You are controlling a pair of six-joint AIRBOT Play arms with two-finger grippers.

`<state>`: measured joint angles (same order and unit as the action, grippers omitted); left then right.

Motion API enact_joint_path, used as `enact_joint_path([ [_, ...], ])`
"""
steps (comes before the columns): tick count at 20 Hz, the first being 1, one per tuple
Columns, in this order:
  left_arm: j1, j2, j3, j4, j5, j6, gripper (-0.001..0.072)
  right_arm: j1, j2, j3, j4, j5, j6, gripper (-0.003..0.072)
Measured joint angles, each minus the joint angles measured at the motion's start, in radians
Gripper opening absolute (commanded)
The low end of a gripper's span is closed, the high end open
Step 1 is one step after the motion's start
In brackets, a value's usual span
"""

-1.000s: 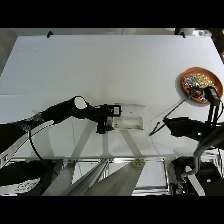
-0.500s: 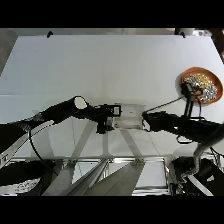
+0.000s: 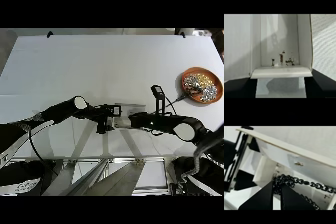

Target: Fold the box and place the chain.

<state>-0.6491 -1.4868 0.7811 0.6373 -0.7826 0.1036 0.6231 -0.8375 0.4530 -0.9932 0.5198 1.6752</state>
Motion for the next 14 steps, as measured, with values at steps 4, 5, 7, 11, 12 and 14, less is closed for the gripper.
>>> enact_joint_path([
  [4,0.000,0.000,0.000,0.000,0.000,0.000,0.0252,0.005,-0.108,0.000,0.016,-0.042,-0.002,0.0017],
  [5,0.000,0.000,0.000,0.000,0.000,0.000,0.0252,0.006,-0.130,0.000,0.021,-0.047,-0.004,0.0022],
  [7,0.000,0.000,0.000,0.000,0.000,0.000,0.0252,0.006,-0.164,0.000,0.027,-0.056,-0.008,0.0138],
  [11,0.000,0.000,0.000,0.000,0.000,0.000,0.0252,0.006,-0.185,0.000,0.058,-0.071,-0.061,0.0146],
  [12,0.000,0.000,0.000,0.000,0.000,0.000,0.0252,0.006,-0.185,0.000,0.075,-0.074,-0.084,0.0146],
  [14,0.000,0.000,0.000,0.000,0.000,0.000,0.0252,0.006,-0.169,0.000,0.102,-0.073,-0.127,0.0146],
])
